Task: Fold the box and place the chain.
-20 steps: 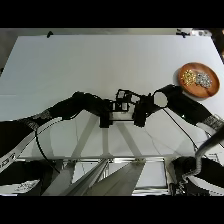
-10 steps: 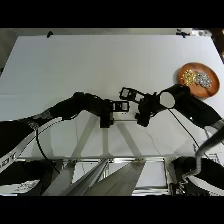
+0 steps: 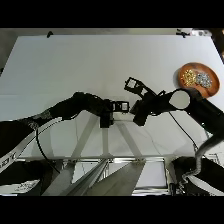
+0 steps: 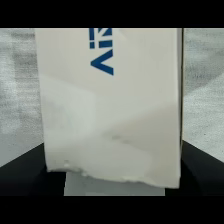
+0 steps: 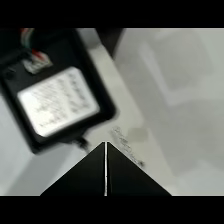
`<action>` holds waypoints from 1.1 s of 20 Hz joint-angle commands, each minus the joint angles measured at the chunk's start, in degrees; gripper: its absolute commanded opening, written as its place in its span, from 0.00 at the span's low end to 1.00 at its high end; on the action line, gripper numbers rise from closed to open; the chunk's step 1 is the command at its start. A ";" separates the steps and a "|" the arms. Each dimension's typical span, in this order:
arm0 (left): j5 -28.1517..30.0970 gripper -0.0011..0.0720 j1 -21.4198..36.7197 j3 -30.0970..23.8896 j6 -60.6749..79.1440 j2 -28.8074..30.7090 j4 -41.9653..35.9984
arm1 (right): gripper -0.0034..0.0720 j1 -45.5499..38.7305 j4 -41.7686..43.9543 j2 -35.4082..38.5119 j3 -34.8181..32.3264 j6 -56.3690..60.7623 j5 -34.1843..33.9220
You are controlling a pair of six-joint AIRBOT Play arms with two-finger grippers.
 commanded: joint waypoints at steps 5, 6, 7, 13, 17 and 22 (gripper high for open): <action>0.09 0.50 0.02 0.04 -0.04 0.02 -0.02 | 0.05 1.44 12.61 -0.15 -9.25 -3.17 -14.08; 0.09 0.50 0.02 0.04 -0.04 0.02 0.00 | 0.05 1.44 12.70 -0.42 -9.38 -3.19 -14.05; 0.09 0.50 0.02 0.04 -0.04 0.02 -0.02 | 0.05 1.44 12.72 -0.87 -9.46 -3.19 -14.08; 0.09 0.50 0.02 0.04 -0.04 0.02 -0.02 | 0.05 4.04 11.85 -4.33 -9.55 -4.24 -13.88; 0.09 0.50 0.02 0.04 -0.04 0.02 -0.02 | 0.05 5.31 9.16 -4.33 -11.85 -3.93 -12.35; 0.09 0.50 0.02 0.04 -0.04 0.02 0.00 | 0.05 5.31 8.94 -4.33 -13.79 -3.56 -13.16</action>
